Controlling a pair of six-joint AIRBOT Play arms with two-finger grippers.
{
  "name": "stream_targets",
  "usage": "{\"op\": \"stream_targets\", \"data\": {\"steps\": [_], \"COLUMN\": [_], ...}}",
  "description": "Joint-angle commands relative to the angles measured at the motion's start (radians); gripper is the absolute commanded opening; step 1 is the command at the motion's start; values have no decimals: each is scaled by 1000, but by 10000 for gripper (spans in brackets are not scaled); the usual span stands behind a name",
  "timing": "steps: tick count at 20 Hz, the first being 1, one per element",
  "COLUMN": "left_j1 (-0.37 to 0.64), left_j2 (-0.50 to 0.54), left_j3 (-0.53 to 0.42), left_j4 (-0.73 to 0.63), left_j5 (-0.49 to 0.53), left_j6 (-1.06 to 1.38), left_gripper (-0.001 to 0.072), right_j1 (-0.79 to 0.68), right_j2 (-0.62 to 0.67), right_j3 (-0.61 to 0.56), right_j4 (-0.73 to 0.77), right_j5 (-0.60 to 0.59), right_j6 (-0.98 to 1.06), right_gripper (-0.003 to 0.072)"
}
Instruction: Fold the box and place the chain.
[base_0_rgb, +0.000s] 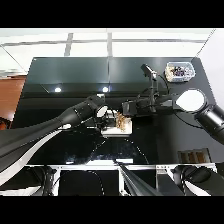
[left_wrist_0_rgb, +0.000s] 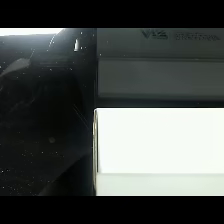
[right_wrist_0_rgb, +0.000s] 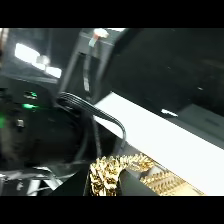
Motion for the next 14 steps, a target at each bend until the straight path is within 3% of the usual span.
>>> {"op": "stream_targets", "data": {"steps": [1,3,10,14], "left_j1": [0,0,0,0], "left_j2": [0,0,0,0], "left_j3": [1,1,1,1], "left_j4": [0,0,0,0], "left_j5": [0,0,0,11], "left_j6": [1,0,0,0], "left_gripper": [29,29,29,29], "right_j1": [1,1,0,-113], "right_j2": [-1,-1,0,30], "right_j3": [-2,-2,-1,19], "right_j4": [-126,-151,-151,-263], "right_j5": [51,84,97,242], "right_j6": [100,108,107,90], "right_gripper": [16,218,222,221]}}
